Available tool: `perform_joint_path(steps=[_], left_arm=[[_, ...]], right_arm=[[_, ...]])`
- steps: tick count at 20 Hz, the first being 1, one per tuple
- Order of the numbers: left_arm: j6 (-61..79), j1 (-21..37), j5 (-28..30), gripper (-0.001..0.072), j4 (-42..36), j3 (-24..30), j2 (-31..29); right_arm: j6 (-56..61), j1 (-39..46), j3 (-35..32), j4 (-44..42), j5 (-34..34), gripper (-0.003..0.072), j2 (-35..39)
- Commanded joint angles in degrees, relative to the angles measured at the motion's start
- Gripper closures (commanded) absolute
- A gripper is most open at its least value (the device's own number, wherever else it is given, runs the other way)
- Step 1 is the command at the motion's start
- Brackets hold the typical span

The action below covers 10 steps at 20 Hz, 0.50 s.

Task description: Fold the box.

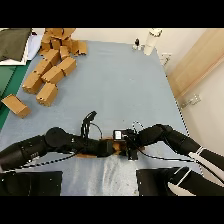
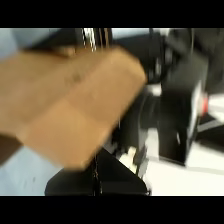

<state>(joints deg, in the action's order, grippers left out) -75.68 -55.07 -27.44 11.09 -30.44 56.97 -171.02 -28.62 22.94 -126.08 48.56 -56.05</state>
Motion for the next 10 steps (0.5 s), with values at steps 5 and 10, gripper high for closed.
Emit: perform_joint_path(steps=[5, 10], left_arm=[[18.12, 5.33, 12.48, 0.0701, -21.33, 0.20, 5.95], [18.27, 6.80, 9.84, 0.0701, -21.29, -0.04, 13.33]], right_arm=[[0.02, -0.07, -0.02, -0.04, -0.02, 0.0189, 0.00], [0.02, -0.07, -0.02, -0.17, -0.02, 0.0190, 0.00]])
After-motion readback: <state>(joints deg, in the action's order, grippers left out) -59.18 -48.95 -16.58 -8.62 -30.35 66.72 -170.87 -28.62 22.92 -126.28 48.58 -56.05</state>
